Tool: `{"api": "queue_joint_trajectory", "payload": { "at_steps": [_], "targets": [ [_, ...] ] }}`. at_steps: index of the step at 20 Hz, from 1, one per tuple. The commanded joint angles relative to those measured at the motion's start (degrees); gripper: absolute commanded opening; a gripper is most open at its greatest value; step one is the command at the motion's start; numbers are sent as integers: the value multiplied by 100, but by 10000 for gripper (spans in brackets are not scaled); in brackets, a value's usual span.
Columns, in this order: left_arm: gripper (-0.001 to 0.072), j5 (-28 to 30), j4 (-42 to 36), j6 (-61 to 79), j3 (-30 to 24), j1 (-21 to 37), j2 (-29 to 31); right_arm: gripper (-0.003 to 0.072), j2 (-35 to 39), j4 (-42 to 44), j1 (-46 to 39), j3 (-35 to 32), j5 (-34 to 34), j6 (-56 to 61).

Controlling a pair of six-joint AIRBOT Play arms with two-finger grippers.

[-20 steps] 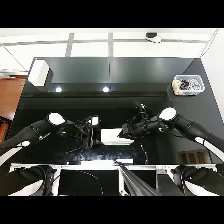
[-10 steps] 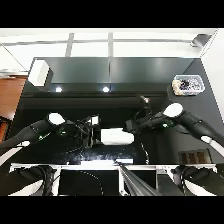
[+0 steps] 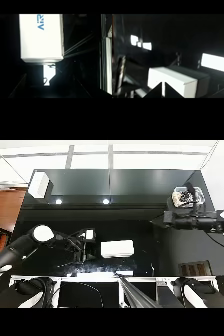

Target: Fold the box and place the chain.

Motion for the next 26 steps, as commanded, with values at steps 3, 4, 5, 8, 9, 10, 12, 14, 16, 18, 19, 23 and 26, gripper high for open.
{"api": "queue_joint_trajectory", "payload": {
  "at_steps": [3, 4, 5, 8, 9, 10, 12, 14, 16, 18, 19, 23, 26],
  "targets": [
    [714, -293, 584, -1777, 538, 7, 431, 49, 140, -778, -743, 17, -323, -4],
    [714, -184, 627, -1904, 566, 7, 369, 49, 142, -894, -780, 17, -485, -4],
    [714, 37, 621, -2109, 570, 13, 315, 49, 140, -966, -813, 17, -597, -2],
    [714, 424, 514, -2164, 599, 28, 125, 49, 140, -1132, -813, 17, -951, 17],
    [714, 490, 428, -2164, 678, 20, 55, 50, 140, -1178, -815, 17, -1064, 17],
    [714, 619, 175, -2129, 800, -31, -11, 49, 140, -1213, -815, 17, -1189, 17],
    [712, 787, 0, -2100, 1084, -197, -181, 49, 140, -1231, -815, 17, -1340, 13],
    [706, 737, -4, -1991, 1228, -354, -501, 49, 140, -1233, -815, 17, -1250, 11],
    [706, 625, -2, -1580, 1346, -682, -872, 49, 140, -1233, -815, 17, -1062, 11],
    [706, 713, 103, -1303, 1506, -1069, -1095, 50, 140, -1237, -813, 17, -938, -35],
    [705, 809, 127, -1296, 1545, -1178, -1145, 50, 140, -1235, -815, 17, -916, -70],
    [706, 662, 175, -1281, 1526, -1250, -1172, 50, 140, -1231, -813, 17, -911, -72],
    [706, 903, 201, -1287, 1526, -1637, -1172, 50, 140, -1211, -813, 17, -920, -70]
  ]
}}
